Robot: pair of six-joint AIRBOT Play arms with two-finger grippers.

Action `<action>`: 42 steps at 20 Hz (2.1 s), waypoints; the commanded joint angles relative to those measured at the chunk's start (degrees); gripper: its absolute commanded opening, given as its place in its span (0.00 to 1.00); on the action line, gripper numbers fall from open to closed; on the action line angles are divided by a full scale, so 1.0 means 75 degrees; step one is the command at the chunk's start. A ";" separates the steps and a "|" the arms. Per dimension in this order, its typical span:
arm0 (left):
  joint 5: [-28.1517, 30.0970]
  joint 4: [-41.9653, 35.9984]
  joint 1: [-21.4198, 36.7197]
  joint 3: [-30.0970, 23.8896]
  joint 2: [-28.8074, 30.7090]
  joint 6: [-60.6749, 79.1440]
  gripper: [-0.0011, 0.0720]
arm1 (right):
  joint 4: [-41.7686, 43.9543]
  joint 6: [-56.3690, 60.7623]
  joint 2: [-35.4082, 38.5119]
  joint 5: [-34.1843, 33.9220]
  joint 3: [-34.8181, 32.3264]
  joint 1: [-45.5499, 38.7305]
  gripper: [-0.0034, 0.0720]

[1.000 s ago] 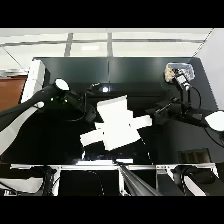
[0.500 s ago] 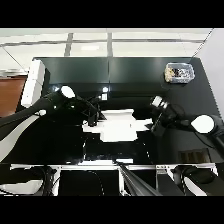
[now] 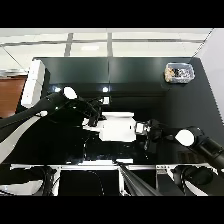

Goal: Fold the box and place the chain.

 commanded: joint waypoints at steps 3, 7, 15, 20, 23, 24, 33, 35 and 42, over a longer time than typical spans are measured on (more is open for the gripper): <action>0.0041 0.0020 -0.0006 0.0003 0.0000 0.0017 0.05 | 0.0804 -0.0836 -0.0892 -0.1574 -0.0128 0.0717 0.98; 0.0041 -0.0020 -0.0006 0.0003 0.0000 0.0017 0.05 | 0.1157 -0.0801 -0.1037 -0.1647 0.0119 0.0740 0.98; 0.0041 -0.0020 -0.0006 0.0003 0.0000 0.0006 0.05 | 0.0938 -0.1000 -0.1037 -0.1434 0.0935 0.0128 0.98; 0.0041 -0.0020 -0.0006 0.0003 0.0000 -0.0003 0.05 | 0.1250 -0.1556 -0.1067 -0.1099 0.0970 -0.0420 0.98; 0.0041 -0.0020 -0.0006 0.0003 0.0000 -0.0003 0.05 | 0.2620 -0.2430 -0.1163 -0.0982 0.0994 -0.0682 0.98; 0.0038 -0.0020 -0.0006 0.0003 0.0003 -0.0006 0.05 | 0.3022 -0.2780 -0.1256 -0.0909 0.0994 -0.0772 0.98; 0.0038 -0.0023 -0.0006 0.0003 0.0000 -0.0009 0.05 | 0.4584 -0.5164 -0.2713 0.0245 0.1005 -0.1515 0.98; 0.0038 -0.0026 -0.0006 0.0003 0.0000 -0.0035 0.05 | 0.4596 -0.5423 -0.2999 0.0388 0.1064 -0.1512 0.98; 0.0038 -0.0219 -0.0006 0.0003 0.0000 -0.0035 0.05 | 0.3582 -0.4887 -0.3745 0.0458 0.1816 -0.1303 0.98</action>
